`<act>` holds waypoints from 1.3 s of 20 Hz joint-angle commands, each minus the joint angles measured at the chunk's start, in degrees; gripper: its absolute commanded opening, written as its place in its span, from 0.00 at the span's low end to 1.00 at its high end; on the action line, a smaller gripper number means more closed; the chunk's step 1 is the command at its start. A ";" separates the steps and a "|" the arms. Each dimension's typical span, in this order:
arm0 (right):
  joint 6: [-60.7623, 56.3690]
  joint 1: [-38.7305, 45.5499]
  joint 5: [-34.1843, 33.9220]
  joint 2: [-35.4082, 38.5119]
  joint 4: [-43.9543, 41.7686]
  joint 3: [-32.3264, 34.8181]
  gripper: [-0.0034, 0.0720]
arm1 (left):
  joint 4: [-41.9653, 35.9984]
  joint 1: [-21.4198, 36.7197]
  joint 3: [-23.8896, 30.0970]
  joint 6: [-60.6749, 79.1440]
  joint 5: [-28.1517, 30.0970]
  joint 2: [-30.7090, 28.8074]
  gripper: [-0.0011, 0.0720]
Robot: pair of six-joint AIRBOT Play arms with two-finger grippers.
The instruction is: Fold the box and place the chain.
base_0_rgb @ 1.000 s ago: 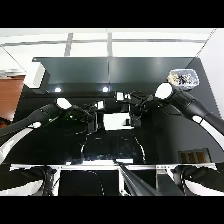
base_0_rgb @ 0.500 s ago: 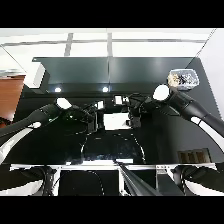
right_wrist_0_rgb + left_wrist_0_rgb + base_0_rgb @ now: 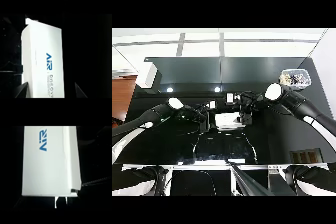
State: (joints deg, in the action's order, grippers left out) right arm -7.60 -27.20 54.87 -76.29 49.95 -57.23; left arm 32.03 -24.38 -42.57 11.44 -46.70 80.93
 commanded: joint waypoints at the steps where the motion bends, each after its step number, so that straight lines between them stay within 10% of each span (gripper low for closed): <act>1: -0.52 0.31 0.17 0.20 -0.24 -0.48 1.00 | 0.04 -0.04 0.02 0.07 -0.04 0.04 0.61; 4: -1.62 0.31 0.63 0.20 -0.24 -0.48 0.97 | 0.04 -0.04 0.02 0.07 -0.04 0.04 0.61; 6: -2.64 0.28 1.88 0.20 -0.13 -0.48 0.69 | 0.04 -0.04 0.02 0.07 -0.04 0.04 0.61; 10: -2.69 0.28 3.61 0.07 -0.17 -0.13 0.68 | 0.04 -0.04 0.02 0.07 -0.02 0.04 0.60; 12: -2.69 0.28 4.02 -0.07 -0.13 0.33 0.35 | 0.04 -0.04 0.02 0.07 -0.02 0.04 0.61; 26: -2.73 0.28 6.62 -0.07 -0.17 0.44 0.39 | 0.04 -0.04 0.02 0.07 -0.02 0.04 0.61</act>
State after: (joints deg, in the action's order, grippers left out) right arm -10.28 -26.92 60.07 -76.36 49.78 -56.80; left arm 32.08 -24.38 -42.57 11.57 -46.81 80.93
